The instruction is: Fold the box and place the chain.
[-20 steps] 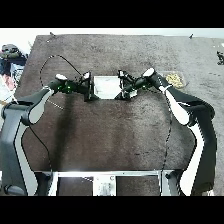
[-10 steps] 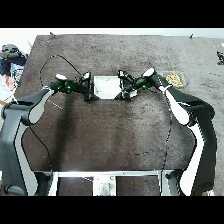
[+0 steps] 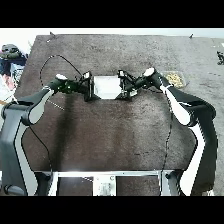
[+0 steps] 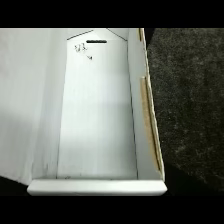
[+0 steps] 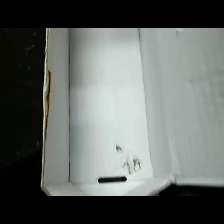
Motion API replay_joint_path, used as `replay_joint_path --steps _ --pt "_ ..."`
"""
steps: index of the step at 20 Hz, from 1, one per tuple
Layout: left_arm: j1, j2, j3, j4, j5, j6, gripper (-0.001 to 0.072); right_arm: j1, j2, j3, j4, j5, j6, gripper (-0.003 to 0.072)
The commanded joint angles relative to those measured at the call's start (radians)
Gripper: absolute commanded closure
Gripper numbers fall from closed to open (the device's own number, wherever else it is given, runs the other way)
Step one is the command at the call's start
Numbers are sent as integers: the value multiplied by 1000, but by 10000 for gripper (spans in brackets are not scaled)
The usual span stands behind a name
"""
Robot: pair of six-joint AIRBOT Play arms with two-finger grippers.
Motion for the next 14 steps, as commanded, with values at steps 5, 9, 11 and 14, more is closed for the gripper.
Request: replay_joint_path --steps 5,9,11,14 --pt "0 0 1 3 -5 1 473 -10 61 1 -125 28 89 -34" --pt "0 0 1 3 -5 1 473 -52 112 1 -127 90 138 -34" --pt "0 0 1 3 -5 1 473 -71 150 1 -126 126 162 -32" --pt "0 0 1 3 -5 1 473 -77 198 1 -42 161 163 288"
